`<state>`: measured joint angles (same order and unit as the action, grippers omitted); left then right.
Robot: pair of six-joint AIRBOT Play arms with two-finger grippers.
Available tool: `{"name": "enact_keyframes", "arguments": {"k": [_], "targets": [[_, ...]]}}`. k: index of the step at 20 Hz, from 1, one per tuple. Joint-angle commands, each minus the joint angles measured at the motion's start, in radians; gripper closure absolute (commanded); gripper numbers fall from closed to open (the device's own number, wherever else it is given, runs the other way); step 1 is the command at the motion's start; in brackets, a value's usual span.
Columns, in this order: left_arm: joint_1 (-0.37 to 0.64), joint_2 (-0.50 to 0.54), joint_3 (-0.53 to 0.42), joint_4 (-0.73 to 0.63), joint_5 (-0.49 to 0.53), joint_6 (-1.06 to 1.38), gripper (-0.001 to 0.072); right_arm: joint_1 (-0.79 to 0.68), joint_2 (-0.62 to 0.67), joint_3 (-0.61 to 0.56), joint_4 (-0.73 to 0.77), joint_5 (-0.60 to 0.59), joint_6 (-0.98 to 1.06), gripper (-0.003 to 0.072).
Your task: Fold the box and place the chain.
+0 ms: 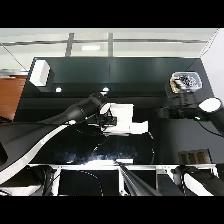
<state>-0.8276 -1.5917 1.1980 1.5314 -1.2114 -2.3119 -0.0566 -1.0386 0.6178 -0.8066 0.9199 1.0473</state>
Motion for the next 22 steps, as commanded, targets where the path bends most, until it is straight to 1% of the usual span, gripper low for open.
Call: {"name": "enact_keyframes", "arguments": {"k": [1, 3, 6, 9, 11, 13, 17, 20, 22], "targets": [[0.0, 0.0, 0.0, 0.0, -0.001, 0.0, 0.0685, -0.153, -0.004, -0.047, -0.045, 0.013, 0.417, 0.0682], [0.0, 0.0, 0.0, 0.001, 0.0, 0.0, 0.0684, -0.12, -0.06, -0.06, -0.012, 0.068, 0.417, 0.0682], [0.0, 0.0, 0.0, 0.0, -0.002, 0.0, 0.0685, -0.003, -0.179, -0.06, -0.001, 0.143, 0.375, 0.0683], [0.0, 0.0, 0.0, 0.0, -0.005, 0.0, 0.0684, 0.098, -0.27, -0.06, 0.119, 0.172, 0.257, 0.0682], [0.0, 0.0, 0.0, 0.0, -0.006, 0.0, 0.0685, 0.124, -0.285, -0.059, 0.166, 0.152, 0.196, 0.0682], [0.0, 0.0, 0.0, 0.0, -0.005, 0.0, 0.0684, 0.124, -0.285, -0.051, 0.189, 0.155, 0.153, 0.0682], [0.0, 0.0, 0.0, 0.0, -0.005, 0.0, 0.0685, 0.124, -0.285, -0.027, 0.212, 0.206, 0.082, 0.0682], [0.0, 0.0, 0.0, 0.0, -0.006, 0.0, 0.0684, 0.124, -0.284, -0.016, 0.291, 0.249, -0.013, 0.0681], [0.0, 0.0, 0.0, -0.001, -0.006, 0.0, 0.0684, 0.124, -0.284, 0.009, 0.36, 0.292, -0.08, 0.0664]]}}
